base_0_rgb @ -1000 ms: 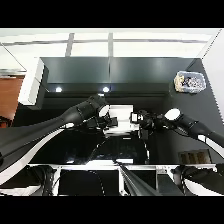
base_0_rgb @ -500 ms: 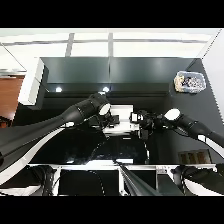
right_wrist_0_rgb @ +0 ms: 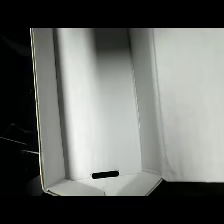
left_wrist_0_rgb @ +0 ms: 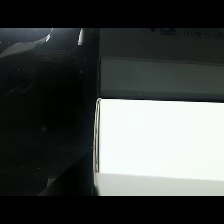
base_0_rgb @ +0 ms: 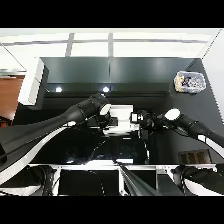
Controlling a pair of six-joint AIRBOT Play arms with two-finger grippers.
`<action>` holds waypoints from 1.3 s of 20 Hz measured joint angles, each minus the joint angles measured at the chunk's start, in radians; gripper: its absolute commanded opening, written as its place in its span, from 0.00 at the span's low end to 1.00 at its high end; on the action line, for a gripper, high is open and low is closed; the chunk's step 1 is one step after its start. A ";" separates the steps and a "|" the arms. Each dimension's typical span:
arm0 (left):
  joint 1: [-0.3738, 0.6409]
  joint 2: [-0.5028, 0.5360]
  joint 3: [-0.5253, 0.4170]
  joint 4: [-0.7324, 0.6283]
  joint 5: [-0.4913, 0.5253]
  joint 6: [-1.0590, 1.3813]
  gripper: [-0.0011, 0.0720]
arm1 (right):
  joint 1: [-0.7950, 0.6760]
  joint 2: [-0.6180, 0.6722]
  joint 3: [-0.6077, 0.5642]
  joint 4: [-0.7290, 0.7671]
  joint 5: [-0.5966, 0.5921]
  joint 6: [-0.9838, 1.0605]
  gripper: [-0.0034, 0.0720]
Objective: Fold the box and place the chain.
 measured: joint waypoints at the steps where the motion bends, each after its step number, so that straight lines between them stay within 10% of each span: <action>1: 0.000 0.000 0.000 0.000 0.000 0.000 0.05 | 0.000 0.000 0.000 0.000 -0.005 0.018 1.00; 11: 0.006 0.000 0.000 0.000 -0.001 0.083 0.05 | -0.001 0.126 -0.001 -0.212 0.030 0.221 1.00; 13: 0.008 0.000 0.000 0.000 -0.001 0.096 0.06 | -0.001 0.135 -0.001 -0.218 0.039 0.221 0.69; 16: 0.010 -0.001 0.000 0.000 -0.002 0.106 0.06 | -0.001 0.142 -0.001 -0.200 0.047 0.217 0.68; 19: 0.011 0.000 0.000 0.000 -0.002 0.109 0.06 | 0.000 0.145 -0.001 -0.166 0.060 0.214 0.22; 26: 0.011 0.000 0.000 0.000 -0.005 0.113 0.06 | 0.040 0.116 -0.001 -0.079 0.066 0.217 0.22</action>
